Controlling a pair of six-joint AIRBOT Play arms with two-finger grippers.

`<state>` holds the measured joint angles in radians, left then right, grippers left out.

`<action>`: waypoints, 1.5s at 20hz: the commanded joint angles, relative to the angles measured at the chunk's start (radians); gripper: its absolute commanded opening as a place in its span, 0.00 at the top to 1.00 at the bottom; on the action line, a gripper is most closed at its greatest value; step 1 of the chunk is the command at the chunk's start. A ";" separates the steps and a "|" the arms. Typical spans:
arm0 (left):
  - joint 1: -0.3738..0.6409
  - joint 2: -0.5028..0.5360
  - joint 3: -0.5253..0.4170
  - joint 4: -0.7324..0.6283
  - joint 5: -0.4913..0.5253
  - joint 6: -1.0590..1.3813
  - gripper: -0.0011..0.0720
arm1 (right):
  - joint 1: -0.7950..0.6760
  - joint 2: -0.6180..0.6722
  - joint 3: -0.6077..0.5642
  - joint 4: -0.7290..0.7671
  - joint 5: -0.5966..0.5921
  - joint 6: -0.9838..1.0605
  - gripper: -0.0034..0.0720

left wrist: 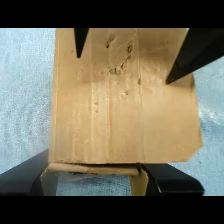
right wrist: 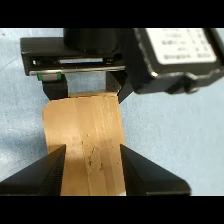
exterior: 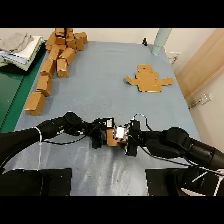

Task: Fold the box.

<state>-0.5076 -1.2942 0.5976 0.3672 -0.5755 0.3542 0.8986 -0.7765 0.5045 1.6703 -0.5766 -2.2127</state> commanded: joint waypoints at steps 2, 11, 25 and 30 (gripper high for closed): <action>0.000 0.001 0.000 0.000 0.000 0.000 0.32 | 0.001 -0.023 0.001 -0.043 -0.008 -0.032 0.25; 0.000 0.000 0.000 0.000 0.000 0.000 0.32 | 0.084 -0.064 0.001 -0.139 -0.029 -0.021 0.25; 0.000 0.001 0.000 0.000 0.000 0.000 0.32 | 0.149 -0.064 -0.002 -0.452 0.035 0.201 0.27; 0.000 0.000 0.000 0.000 0.000 0.000 0.32 | 0.153 -0.060 -0.001 -0.449 0.038 0.200 0.27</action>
<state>-0.5076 -1.2942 0.5976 0.3668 -0.5762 0.3538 1.0473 -0.8402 0.5022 1.2213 -0.5404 -2.0151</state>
